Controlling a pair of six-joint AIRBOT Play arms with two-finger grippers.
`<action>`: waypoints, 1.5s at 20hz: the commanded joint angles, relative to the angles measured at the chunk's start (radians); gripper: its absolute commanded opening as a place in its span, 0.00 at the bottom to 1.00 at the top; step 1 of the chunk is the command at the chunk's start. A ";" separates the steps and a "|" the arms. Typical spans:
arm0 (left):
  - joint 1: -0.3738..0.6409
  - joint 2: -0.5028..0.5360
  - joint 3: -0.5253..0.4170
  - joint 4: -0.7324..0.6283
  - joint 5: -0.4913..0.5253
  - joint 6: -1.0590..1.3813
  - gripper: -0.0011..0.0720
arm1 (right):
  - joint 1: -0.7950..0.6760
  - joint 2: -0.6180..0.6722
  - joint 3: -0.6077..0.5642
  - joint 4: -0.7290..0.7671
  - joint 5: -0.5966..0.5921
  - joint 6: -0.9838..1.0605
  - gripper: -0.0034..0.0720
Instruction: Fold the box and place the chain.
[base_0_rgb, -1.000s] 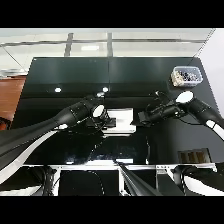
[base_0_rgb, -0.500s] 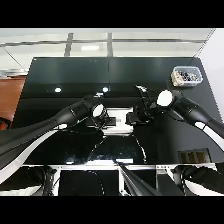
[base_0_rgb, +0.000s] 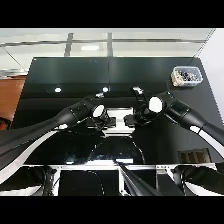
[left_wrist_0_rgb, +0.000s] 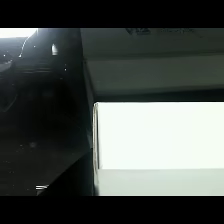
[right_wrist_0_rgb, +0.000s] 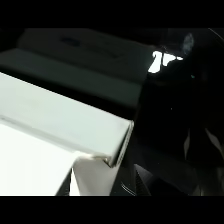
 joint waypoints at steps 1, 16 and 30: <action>0.000 -0.001 0.000 0.007 -0.008 -0.022 0.05 | 0.038 -0.006 0.002 -0.043 -0.006 0.084 0.59; 0.000 0.000 0.000 0.025 -0.030 -0.045 0.05 | 0.126 -0.157 0.144 -0.229 0.140 0.284 0.45; 0.000 0.000 0.000 0.025 -0.023 -0.044 0.05 | 0.119 -0.195 0.144 -0.177 0.084 0.302 0.36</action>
